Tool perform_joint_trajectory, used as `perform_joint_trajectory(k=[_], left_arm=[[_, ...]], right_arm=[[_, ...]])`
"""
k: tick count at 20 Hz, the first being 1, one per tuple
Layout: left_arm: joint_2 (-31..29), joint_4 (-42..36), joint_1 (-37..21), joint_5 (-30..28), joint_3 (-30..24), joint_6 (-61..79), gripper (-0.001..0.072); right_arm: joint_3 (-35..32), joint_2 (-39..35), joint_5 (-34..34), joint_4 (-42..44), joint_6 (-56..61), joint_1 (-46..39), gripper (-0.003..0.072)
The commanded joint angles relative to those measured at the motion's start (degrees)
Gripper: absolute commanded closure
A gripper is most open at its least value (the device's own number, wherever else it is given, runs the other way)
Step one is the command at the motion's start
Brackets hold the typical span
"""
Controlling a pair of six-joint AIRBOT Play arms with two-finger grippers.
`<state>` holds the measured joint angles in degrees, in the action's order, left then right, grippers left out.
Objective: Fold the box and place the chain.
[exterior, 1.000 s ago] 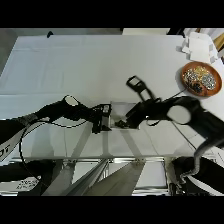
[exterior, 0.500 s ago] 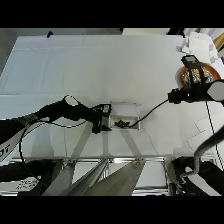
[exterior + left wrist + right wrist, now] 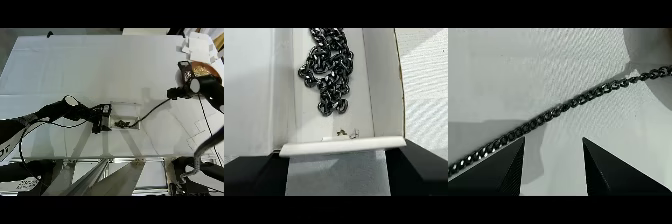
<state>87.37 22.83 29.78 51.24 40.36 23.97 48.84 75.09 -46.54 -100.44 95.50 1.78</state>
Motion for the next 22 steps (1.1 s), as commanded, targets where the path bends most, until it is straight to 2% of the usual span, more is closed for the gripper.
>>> perform_joint_trajectory(k=[1, 7, 8, 9, 11, 12, 16, 22], left_arm=[[-0.02, 0.0, -0.04, -0.02, 0.0, 0.02, 0.0297], [-0.02, 0.0, -0.04, 0.0, 0.0, 0.02, 0.0297], [-0.02, 0.0, -0.04, -0.02, 0.0, 0.02, 0.0297], [-0.02, 0.0, -0.04, -0.02, 0.0, 0.02, 0.0297], [-0.02, 0.0, -0.04, -0.02, 0.0, 0.0, 0.0297], [-0.02, 0.0, -0.04, -0.02, 0.0, 0.02, 0.0297], [-0.02, 0.0, -0.04, -0.02, 0.0, 0.02, 0.0297], [-0.02, 0.0, -0.04, -0.02, 0.0, 0.02, 0.0297]], right_arm=[[0.26, 4.92, 3.91, -1.51, 3.21, -0.13, 0.0356], [0.24, 7.93, 4.07, 0.13, 5.27, -0.61, 0.037], [0.24, 8.02, 4.09, 1.38, 5.2, -0.74, 0.0397], [0.24, 8.02, 4.07, 1.64, 5.2, -0.72, 0.0451], [0.24, 8.0, 3.65, 2.19, 5.2, -0.72, 0.0624], [0.24, 8.0, 3.26, 2.19, 5.2, -0.72, 0.0674], [0.24, 5.16, 1.99, 2.14, 4.96, -0.72, 0.0675], [0.24, -8.74, -2.58, 3.63, 1.92, -0.66, 0.0675]])
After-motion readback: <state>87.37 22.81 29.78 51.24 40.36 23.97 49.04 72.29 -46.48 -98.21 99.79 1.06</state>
